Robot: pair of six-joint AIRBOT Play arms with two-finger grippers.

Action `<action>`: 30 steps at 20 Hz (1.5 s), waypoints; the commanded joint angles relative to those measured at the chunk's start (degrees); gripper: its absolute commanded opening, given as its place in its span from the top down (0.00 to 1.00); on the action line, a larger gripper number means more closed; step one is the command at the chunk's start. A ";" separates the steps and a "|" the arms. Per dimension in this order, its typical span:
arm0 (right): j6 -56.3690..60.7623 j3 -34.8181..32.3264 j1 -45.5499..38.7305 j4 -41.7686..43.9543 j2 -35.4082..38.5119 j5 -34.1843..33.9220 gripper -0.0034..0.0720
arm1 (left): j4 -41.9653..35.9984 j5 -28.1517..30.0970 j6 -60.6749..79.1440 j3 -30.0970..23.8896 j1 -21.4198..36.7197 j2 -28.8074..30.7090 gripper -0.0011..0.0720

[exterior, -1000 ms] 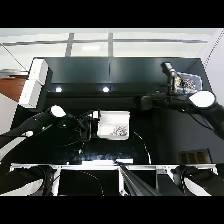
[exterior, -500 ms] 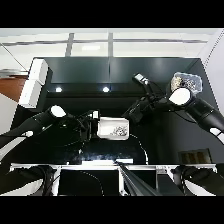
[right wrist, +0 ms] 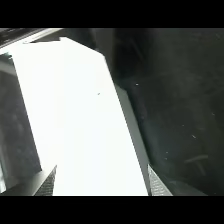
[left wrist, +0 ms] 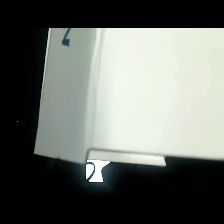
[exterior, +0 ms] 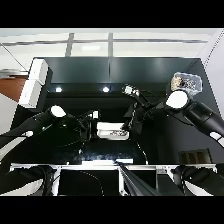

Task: Fold the box and place the chain.

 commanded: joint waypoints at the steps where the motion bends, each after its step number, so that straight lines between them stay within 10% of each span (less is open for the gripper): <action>1: 2.45 -0.31 1.40 -3.06 1.20 2.36 0.01 | 0.00 -0.02 0.02 0.02 -0.04 -0.02 0.33; 18: 17.88 2.84 1.36 -9.11 6.69 -11.63 0.01 | 0.00 0.00 0.00 0.02 -0.04 -0.02 0.33; 30: 11.61 -7.43 4.72 -3.32 2.54 -15.47 0.01 | 0.00 0.00 0.02 0.02 -0.04 -0.02 0.33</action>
